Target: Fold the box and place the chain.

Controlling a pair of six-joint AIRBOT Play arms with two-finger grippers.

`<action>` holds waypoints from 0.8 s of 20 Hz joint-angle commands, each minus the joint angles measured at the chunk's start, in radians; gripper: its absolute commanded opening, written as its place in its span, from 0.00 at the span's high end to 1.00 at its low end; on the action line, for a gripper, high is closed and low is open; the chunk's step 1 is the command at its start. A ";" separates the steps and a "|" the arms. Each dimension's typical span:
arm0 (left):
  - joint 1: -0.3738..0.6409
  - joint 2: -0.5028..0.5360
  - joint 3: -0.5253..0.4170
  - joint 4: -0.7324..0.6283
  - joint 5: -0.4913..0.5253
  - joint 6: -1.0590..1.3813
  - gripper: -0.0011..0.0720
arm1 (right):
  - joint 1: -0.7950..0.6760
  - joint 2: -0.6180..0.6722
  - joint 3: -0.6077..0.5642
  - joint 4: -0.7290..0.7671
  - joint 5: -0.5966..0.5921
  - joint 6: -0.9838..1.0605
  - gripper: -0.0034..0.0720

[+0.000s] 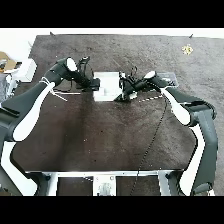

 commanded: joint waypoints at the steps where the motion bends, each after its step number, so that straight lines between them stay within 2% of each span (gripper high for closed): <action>1: -0.013 -0.017 0.004 0.025 -0.011 -0.038 0.49 | 0.001 0.000 0.000 0.000 0.000 0.000 0.36; 4: -0.031 -0.042 0.045 0.084 -0.044 -0.084 0.49 | 0.001 0.000 0.000 0.000 0.000 0.000 0.36; 8: -0.076 -0.137 0.223 0.227 -0.209 -0.187 0.49 | 0.001 0.000 0.000 0.000 0.000 0.000 0.36; 11: -0.110 -0.190 0.322 0.333 -0.288 -0.248 0.49 | 0.001 0.000 0.000 0.000 0.000 0.000 0.36; 16: -0.163 -0.234 0.352 0.497 -0.299 -0.387 0.49 | 0.001 0.000 0.000 0.000 0.000 0.000 0.36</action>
